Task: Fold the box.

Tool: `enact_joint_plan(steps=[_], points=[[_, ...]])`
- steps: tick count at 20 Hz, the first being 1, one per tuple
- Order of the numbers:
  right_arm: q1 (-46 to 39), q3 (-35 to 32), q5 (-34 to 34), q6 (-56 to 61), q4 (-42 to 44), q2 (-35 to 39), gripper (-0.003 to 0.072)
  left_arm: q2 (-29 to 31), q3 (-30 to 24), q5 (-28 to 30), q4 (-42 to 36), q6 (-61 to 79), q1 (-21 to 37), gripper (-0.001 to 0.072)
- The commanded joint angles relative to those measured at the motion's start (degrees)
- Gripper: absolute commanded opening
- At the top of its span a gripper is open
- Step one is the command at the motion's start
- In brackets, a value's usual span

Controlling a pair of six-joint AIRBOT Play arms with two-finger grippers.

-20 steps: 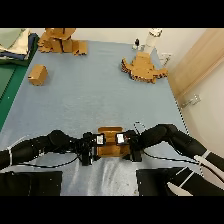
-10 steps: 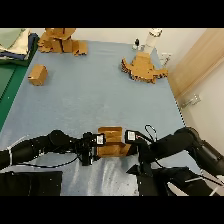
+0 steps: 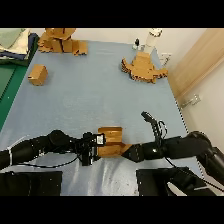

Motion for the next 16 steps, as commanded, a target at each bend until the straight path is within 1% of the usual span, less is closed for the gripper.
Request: enact_joint_plan(steps=[1,3,6,8,9,11,13,15,16], points=[[-0.87,1.33,10.51,0.02,3.39,-11.13,0.0006,0.04,-0.02,0.04,0.00,0.02,0.07,0.0363],[-2.14,6.12,12.52,-5.57,3.93,-22.36,0.0006,0.04,-0.02,0.07,0.00,0.04,0.09,0.0363],[-3.98,14.91,12.28,-12.28,3.50,-38.34,0.0006,0.04,-0.02,0.04,0.00,0.04,0.07,0.0363],[-3.82,17.70,10.67,-12.44,3.37,-46.53,0.0006,0.04,-0.02,0.04,0.00,0.02,0.07,0.0364],[-3.80,17.94,9.81,-13.33,3.54,-48.81,0.0006,0.04,-0.02,0.07,0.00,0.04,0.07,0.0363],[-3.82,17.92,9.18,-14.21,2.97,-50.31,0.0005,0.04,-0.02,0.07,0.00,0.04,0.07,0.0363],[-3.89,17.94,9.60,-15.26,2.78,-48.94,0.0005,0.04,-0.02,0.04,0.00,0.02,0.07,0.0364],[-3.96,17.94,10.80,-15.41,0.79,-44.98,0.0005,0.04,-0.02,0.07,0.00,0.02,0.07,0.0363],[-3.96,17.94,11.21,-15.82,-1.77,-41.83,0.0005,0.04,-0.02,0.07,0.00,0.04,0.07,0.0364]])
